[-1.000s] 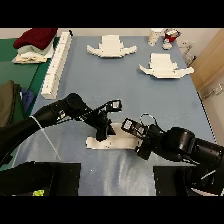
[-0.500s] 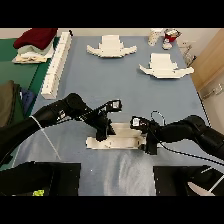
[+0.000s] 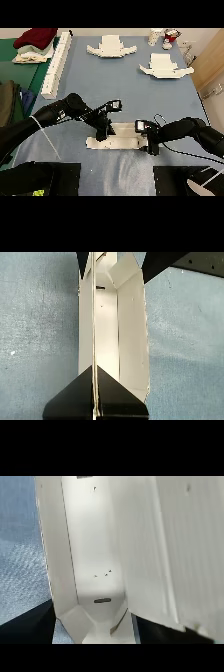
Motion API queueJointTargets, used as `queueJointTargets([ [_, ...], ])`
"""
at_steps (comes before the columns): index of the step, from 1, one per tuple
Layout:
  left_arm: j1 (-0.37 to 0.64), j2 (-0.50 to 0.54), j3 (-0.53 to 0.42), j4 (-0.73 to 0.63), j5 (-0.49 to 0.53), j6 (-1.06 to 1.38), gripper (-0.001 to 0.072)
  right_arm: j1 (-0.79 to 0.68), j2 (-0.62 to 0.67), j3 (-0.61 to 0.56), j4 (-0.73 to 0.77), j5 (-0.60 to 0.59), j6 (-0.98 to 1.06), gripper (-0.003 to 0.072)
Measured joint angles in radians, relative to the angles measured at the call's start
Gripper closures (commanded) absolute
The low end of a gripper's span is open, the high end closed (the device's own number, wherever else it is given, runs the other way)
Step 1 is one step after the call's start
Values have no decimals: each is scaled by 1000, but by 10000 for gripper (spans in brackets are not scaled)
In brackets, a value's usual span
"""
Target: Fold the box.
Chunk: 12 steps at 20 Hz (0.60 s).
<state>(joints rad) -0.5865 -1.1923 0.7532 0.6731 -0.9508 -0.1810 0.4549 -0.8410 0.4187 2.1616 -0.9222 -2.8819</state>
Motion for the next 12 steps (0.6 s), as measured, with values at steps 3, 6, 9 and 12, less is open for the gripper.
queueJointTargets([
  [3, 0, 0, 0, 0, 0, 0, 695, -2, -11, -2, 0, 0, -15, -34],
  [6, 0, 0, 0, 0, 0, 0, 695, -4, -16, -2, -4, -1, -20, -31],
  [9, 0, 0, 0, 0, 0, 0, 695, -4, -25, -2, -4, 3, -23, -23],
  [12, 0, 0, 0, 0, 0, 0, 695, -4, -53, -2, 8, 19, -39, -21],
])
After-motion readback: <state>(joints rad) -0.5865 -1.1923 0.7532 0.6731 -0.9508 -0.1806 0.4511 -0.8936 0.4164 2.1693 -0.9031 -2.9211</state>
